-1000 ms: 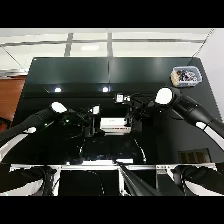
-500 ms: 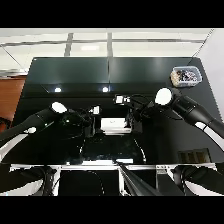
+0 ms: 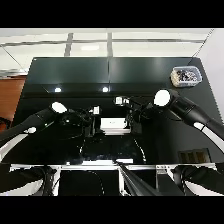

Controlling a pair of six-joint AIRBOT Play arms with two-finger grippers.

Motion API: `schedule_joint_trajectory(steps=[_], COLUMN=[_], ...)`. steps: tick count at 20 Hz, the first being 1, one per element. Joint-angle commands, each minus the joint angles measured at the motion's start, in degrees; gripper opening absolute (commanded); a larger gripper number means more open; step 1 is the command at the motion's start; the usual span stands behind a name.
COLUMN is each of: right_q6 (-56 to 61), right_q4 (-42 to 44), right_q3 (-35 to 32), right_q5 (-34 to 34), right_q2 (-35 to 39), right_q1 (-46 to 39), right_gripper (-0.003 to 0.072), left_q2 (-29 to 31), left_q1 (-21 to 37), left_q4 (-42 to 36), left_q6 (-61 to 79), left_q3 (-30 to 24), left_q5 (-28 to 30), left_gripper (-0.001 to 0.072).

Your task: Fold the box and place the chain.

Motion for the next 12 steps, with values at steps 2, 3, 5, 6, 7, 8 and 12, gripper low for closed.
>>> schedule_joint_trajectory(steps=[2, 3, 5, 6, 7, 8, 12], right_q6=[0.42, 1.42, 6.82, 12.46, 18.60, 23.21, 33.97], right_q4=[0.15, -0.04, 0.15, 0.72, 1.31, 1.68, 6.12], right_q3=[-0.74, -0.61, 0.22, 0.31, 0.31, 0.31, -2.34], right_q5=[-0.98, -0.94, -0.09, -0.11, 0.72, 2.78, 11.76], right_q2=[0.35, 1.05, 3.50, 4.92, 6.27, 7.23, 7.82], right_q1=[0.94, 0.87, 0.11, -0.63, -1.84, -3.23, -8.11], right_gripper=[0.0278, 0.0278, 0.0278, 0.0278, 0.0277, 0.0277, 0.0009], left_q2=[0.00, 0.00, 0.00, 0.00, 0.00, 0.00, 0.00], left_q1=[0.00, 0.00, 0.00, 0.00, 0.00, 0.00, 0.00], left_q4=[-0.09, -0.07, -0.09, -0.09, -0.09, -0.09, -0.09], left_q6=[-0.09, -0.09, -0.09, -0.09, -0.09, -0.09, -0.09], left_q3=[0.04, 0.04, 0.04, 0.04, 0.04, 0.04, 0.04], left_q5=[-0.04, -0.04, -0.02, -0.02, 0.00, 0.00, 0.00], left_gripper=[0.0356, 0.0356, 0.0356, 0.0357, 0.0356, 0.0356, 0.0356])
